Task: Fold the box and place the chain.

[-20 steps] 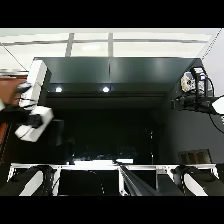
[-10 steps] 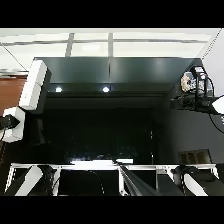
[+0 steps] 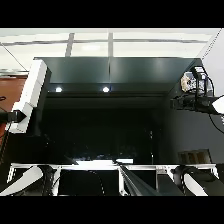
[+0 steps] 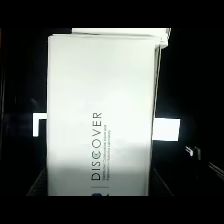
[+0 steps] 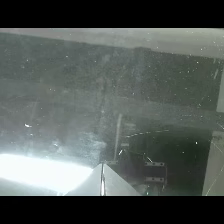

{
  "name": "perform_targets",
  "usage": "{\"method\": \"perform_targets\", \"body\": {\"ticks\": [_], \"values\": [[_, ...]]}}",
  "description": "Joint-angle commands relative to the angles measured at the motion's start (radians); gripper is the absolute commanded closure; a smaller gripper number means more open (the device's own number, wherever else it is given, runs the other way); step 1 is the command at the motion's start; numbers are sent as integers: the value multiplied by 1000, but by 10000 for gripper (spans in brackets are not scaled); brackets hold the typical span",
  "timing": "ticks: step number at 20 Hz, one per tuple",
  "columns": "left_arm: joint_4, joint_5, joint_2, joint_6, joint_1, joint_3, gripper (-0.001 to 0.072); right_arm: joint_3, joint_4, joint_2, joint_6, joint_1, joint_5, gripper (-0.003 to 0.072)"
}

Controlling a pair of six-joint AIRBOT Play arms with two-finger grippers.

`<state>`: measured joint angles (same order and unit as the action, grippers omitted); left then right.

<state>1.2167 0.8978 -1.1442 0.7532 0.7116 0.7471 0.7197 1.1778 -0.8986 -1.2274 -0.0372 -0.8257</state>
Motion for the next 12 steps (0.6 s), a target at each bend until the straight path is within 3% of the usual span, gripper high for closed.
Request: {"method": "perform_targets", "body": {"ticks": [1, 3, 4, 6, 12], "values": [[-8, -7, -50, -51, -19, 34, 544, 0, -2, -1, 0, 0, 0, 672], [-17, -8, -66, -51, -32, 35, 541, 0, -2, -1, 0, 0, 0, 672], [-20, -7, -73, -50, -35, 35, 470, 0, -3, -1, 0, 0, 0, 672], [-24, -8, -74, -37, -35, 38, -4, 0, -2, -1, 0, 0, 0, 672], [-31, 105, -12, 88, -35, 206, 2, 21, 5, 0, 79, 0, 21, 672]]}}
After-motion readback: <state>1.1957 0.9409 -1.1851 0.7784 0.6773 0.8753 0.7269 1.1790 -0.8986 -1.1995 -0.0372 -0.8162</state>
